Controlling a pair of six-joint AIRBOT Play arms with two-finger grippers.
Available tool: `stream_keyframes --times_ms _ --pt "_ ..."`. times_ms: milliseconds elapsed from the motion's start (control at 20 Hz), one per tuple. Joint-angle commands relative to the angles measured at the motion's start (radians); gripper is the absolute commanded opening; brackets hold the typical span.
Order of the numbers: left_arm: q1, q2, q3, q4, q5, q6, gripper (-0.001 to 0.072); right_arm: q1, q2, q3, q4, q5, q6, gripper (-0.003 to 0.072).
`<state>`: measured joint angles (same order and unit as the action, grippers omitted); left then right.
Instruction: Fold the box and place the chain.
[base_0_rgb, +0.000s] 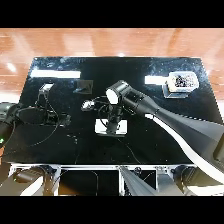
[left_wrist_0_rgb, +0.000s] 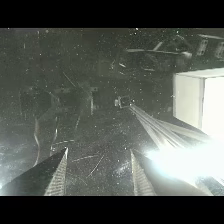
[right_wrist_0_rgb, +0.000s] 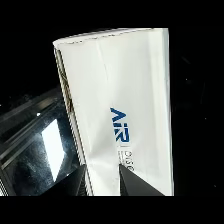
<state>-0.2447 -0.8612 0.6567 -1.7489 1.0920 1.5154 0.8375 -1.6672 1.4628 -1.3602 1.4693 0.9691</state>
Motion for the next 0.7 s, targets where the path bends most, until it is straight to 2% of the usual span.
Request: stream_keyframes --times_ms 0,350,650 --pt "0.000 0.001 -0.003 -0.006 -0.003 0.000 0.0508 0.001 -0.003 -0.001 -0.003 -0.016 0.001 0.0257" --pt "0.000 0.001 -0.003 -0.007 -0.003 0.001 0.0508 0.000 0.003 0.000 -0.003 -0.006 0.023 0.0257" --pt "0.000 0.001 -0.002 -0.029 -0.005 0.060 0.0508 -0.018 0.075 0.000 -0.004 -0.006 0.082 0.0257"
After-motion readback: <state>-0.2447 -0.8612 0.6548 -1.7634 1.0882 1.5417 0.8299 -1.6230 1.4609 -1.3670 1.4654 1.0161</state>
